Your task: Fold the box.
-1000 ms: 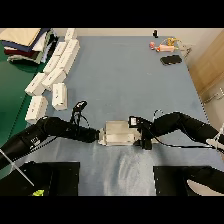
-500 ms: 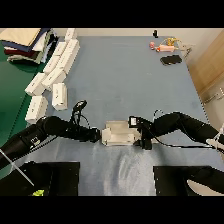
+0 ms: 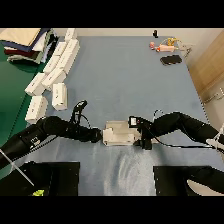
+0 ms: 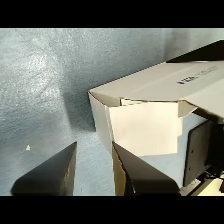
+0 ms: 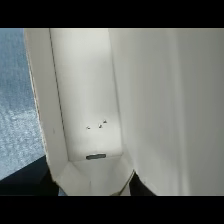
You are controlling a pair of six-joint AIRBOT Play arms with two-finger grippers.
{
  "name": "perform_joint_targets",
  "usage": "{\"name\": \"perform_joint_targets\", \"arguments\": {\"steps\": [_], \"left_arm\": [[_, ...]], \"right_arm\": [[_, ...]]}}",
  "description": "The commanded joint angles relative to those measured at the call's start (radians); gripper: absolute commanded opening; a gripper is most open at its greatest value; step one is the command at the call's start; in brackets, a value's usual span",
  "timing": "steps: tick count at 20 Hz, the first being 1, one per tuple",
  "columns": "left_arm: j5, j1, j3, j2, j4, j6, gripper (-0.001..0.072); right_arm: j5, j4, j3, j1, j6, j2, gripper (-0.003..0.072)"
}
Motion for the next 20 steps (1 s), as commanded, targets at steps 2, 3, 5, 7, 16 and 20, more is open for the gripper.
{"name": "perform_joint_targets", "arguments": {"steps": [2, 3, 5, 7, 16, 20], "left_arm": [[0.006, 0.000, 0.000, 0.000, -0.016, 0.006, 0.0358], [0.008, 0.000, 0.000, 0.000, -0.021, 0.006, 0.0357], [0.009, 0.000, 0.000, 0.000, -0.045, 0.034, 0.0357], [0.013, 0.000, 0.000, 0.000, -0.064, 0.051, 0.0357], [0.045, -0.001, -0.001, -0.001, -0.072, 0.049, 0.0358], [0.054, -0.035, 0.011, -0.039, -0.079, 0.016, 0.0356]], "right_arm": [[0.000, 0.000, 0.000, 0.000, 0.000, 0.000, 0.0508], [0.000, 0.000, 0.000, 0.000, 0.000, 0.000, 0.0509], [0.000, 0.000, 0.000, 0.000, 0.000, 0.000, 0.0509], [0.000, 0.000, 0.000, 0.000, 0.000, 0.000, 0.0509], [0.000, 0.000, 0.000, 0.000, 0.000, 0.000, 0.0509], [0.000, 0.000, 0.000, 0.000, 0.000, 0.000, 0.0509]]}}
